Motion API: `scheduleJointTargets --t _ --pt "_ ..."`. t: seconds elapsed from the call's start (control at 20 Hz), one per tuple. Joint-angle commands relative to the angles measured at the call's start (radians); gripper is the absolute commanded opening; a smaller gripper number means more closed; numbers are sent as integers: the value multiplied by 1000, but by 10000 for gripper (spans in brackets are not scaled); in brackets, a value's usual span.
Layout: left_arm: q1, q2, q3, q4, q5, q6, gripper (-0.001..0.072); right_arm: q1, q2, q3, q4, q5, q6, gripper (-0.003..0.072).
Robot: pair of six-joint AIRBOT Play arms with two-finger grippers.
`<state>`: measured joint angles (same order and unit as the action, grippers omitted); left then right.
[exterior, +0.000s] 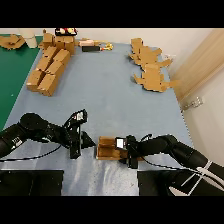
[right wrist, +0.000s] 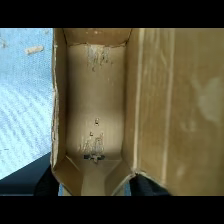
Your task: Fold the box.
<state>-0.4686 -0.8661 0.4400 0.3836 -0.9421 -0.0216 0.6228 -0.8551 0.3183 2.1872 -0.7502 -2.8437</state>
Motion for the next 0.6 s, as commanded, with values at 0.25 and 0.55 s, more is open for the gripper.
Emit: scheduleJointTargets --t 0.25,0.55 --pt "-25 19 -13 74 129 70 16 0 0 0 0 0 0 536" --pt "-84 -44 -68 58 140 165 695 0 0 0 0 0 0 536"
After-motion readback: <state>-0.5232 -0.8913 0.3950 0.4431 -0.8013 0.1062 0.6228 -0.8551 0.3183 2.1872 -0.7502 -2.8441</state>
